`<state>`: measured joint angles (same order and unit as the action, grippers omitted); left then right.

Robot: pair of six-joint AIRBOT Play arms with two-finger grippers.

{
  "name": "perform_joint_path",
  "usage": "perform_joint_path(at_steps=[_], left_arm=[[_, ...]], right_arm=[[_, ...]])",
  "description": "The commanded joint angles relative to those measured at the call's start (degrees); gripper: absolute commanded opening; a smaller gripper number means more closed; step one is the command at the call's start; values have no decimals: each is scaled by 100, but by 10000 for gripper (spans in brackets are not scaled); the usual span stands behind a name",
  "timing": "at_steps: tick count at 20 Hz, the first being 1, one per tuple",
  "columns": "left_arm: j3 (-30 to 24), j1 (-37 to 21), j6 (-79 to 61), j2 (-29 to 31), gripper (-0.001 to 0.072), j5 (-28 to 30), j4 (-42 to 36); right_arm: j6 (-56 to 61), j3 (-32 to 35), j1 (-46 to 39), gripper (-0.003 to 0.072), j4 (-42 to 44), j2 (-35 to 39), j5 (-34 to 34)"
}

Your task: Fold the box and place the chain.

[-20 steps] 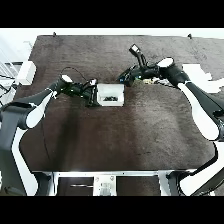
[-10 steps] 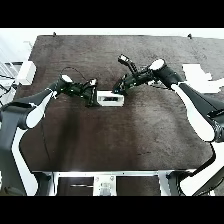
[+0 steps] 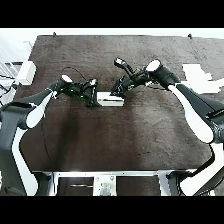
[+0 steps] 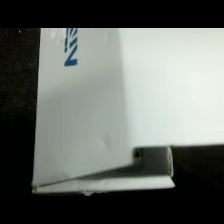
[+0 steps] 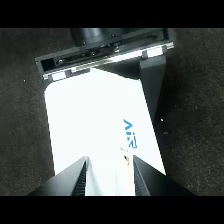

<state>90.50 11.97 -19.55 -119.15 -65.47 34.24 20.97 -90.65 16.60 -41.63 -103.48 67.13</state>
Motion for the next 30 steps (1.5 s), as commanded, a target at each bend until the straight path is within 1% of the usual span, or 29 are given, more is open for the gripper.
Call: perform_joint_path(at_steps=[1,3,6,12,14,18,20,30], left_arm=[[4,0,2,4,469,9,-15],[4,0,2,4,469,9,-15],[4,0,2,4,469,7,-17],[4,0,2,4,469,7,-15],[4,0,2,4,469,9,-17],[4,0,2,4,469,7,-17],[4,0,2,4,469,9,-15],[4,0,2,4,469,9,-17]], right_arm=[[0,-4,96,335,-280,-7,-22],[0,-4,118,335,-496,-7,-103],[-2,-4,116,334,-496,-7,-308],[-28,-7,118,334,-496,-7,-341],[-24,-7,118,335,-492,-7,-479],[-24,-7,120,345,-494,-7,-490],[-24,-9,120,345,-492,-2,-610],[-22,-22,251,342,-564,-7,-625]])
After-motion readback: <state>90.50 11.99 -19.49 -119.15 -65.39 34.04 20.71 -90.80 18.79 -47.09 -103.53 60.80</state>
